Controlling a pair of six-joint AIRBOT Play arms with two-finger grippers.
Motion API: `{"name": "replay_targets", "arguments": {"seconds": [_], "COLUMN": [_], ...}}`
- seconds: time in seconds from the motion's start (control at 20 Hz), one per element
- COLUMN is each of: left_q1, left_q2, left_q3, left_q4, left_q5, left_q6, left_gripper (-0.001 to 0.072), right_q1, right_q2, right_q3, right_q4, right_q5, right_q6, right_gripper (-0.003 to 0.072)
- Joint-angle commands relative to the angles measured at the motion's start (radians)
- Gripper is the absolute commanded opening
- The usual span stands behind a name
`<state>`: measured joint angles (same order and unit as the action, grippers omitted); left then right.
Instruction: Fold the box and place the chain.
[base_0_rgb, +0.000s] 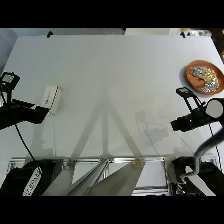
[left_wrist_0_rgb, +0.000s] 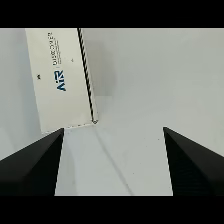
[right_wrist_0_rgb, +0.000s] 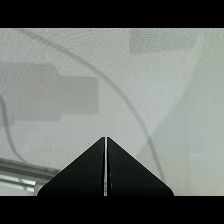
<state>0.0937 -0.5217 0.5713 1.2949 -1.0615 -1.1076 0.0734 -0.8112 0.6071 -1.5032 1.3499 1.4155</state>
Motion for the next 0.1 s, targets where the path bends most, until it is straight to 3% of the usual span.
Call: {"name": "replay_targets", "arguments": {"seconds": [0.0,0.05], "left_q1": [-0.002,-0.002], "left_q2": [0.001,0.001], "left_q3": [0.0,0.0], "left_q4": [-0.001,-0.001], "left_q5": [0.001,0.003], "left_q6": [0.0,0.0], "left_gripper": [0.0691,0.0691], "right_q1": [-0.001,-0.001], "right_q2": [0.001,0.001], "right_q3": [0.0,0.0], "right_q4": [0.0,0.0], "right_q5": [0.0,0.0], "right_q6": [0.0,0.0], "right_gripper": [0.0021,0.0021]}}
